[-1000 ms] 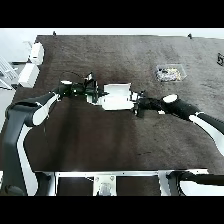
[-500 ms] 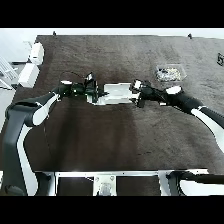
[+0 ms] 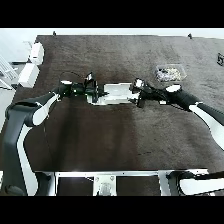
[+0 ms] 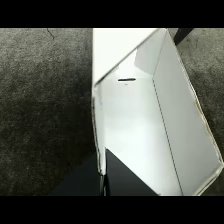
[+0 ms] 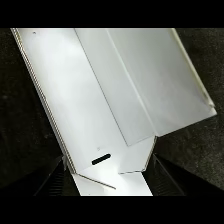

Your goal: Fold the box and place the chain.

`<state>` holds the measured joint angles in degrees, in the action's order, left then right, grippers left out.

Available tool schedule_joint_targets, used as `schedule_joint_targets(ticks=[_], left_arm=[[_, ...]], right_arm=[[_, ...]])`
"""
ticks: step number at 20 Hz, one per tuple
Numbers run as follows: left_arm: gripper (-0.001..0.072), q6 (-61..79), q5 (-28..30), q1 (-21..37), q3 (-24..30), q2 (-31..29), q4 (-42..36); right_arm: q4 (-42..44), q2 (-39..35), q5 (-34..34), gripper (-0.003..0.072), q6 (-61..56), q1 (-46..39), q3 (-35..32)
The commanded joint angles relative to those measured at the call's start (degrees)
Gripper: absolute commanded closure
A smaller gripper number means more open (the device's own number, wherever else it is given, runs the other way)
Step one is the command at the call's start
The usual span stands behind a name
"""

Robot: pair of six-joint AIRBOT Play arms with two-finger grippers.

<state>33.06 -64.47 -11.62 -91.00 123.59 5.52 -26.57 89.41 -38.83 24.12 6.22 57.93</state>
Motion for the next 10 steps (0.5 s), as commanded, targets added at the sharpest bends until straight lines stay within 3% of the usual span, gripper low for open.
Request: schedule_joint_targets(ticks=[1,10], left_arm=[[0.0687,0.0,-0.02,-0.02,0.02,0.02,0.02],[0.0687,0.0,-0.02,-0.02,0.02,0.02,0.02]], right_arm=[[-0.02,1.53,-5.01,0.006,0.15,-1.51,2.69],[-3.26,9.44,-16.2,0.006,0.11,-4.31,13.09]])
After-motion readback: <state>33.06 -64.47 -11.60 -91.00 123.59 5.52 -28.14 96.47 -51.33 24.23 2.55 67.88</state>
